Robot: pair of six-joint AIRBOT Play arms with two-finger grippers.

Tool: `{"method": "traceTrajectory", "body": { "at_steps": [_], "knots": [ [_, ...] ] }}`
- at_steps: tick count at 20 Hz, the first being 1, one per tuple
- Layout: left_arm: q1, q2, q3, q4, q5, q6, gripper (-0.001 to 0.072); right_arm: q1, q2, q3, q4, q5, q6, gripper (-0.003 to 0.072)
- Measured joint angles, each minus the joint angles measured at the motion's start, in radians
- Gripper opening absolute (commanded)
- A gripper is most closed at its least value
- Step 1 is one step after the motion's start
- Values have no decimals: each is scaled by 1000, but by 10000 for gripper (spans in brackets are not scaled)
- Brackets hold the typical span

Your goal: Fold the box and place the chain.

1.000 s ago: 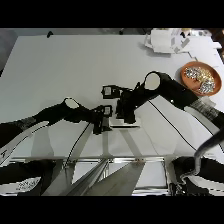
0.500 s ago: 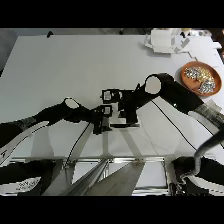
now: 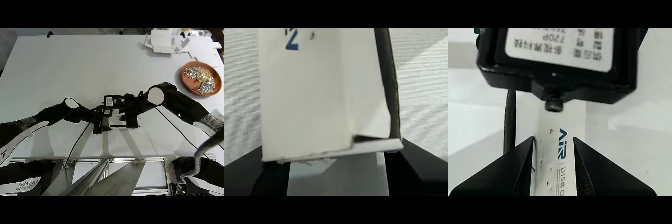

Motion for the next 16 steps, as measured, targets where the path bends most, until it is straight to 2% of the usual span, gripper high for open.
{"method": "traceTrajectory", "body": {
  "at_steps": [3,8,10,16],
  "knots": [
    [0,0,0,0,1,0,205,8,4,-11,0,-27,6,217],
    [0,0,0,1,1,2,205,12,26,-16,-3,-35,26,245],
    [0,0,0,3,-5,3,205,12,48,-16,-7,-16,29,297],
    [0,0,0,3,-6,3,205,12,84,-17,0,34,31,298]
  ]
}}
